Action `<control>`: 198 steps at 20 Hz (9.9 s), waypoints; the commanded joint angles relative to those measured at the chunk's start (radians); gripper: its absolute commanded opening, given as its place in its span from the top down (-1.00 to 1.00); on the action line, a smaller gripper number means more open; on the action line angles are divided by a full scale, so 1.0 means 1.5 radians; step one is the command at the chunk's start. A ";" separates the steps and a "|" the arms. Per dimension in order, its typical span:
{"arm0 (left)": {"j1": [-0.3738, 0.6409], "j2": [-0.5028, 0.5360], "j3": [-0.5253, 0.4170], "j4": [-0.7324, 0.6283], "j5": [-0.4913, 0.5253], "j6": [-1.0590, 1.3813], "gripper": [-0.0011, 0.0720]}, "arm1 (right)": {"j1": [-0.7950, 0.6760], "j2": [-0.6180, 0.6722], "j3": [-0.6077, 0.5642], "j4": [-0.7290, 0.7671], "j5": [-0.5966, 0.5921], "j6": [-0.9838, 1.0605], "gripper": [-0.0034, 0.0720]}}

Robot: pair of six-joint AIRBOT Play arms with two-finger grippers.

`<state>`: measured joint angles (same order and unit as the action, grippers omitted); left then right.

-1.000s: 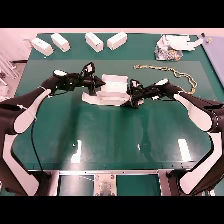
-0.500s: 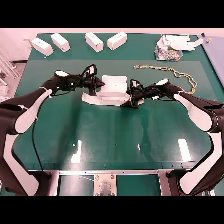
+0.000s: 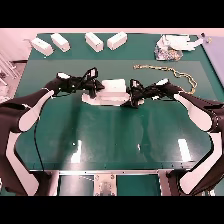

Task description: Fold the box and place the chain.

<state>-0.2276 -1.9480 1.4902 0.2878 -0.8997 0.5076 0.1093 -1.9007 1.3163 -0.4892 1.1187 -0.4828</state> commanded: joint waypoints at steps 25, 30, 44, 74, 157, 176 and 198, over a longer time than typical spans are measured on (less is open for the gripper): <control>0.042 0.079 -0.036 0.240 -0.171 -0.198 -0.96 | 0.001 0.000 0.000 0.000 0.001 0.000 -0.58; 0.031 0.065 -0.036 0.239 -0.138 -0.198 -0.95 | 0.001 0.000 0.000 0.000 0.001 0.000 -0.59; 0.026 0.063 -0.036 0.196 -0.139 -0.173 0.02 | 0.001 0.000 0.000 0.000 0.001 0.000 -0.59; -0.009 0.019 -0.043 0.112 -0.154 -0.169 -0.97 | 0.001 0.000 0.000 0.000 0.001 0.000 -0.59; 0.025 0.120 -0.079 0.222 -0.140 -0.926 0.92 | 0.001 0.000 0.000 0.000 0.001 0.000 -0.59; 0.021 0.121 -0.079 0.169 -0.158 -0.917 0.10 | 0.001 0.000 0.000 0.000 0.001 0.000 -0.59; -0.003 0.121 -0.065 0.236 -0.141 -1.043 -0.53 | 0.001 0.000 0.000 0.000 0.001 0.000 -0.58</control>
<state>-0.2317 -1.7679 1.3796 0.6201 -1.1030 -1.0313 0.1097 -1.9018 1.3155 -0.4896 1.1194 -0.4835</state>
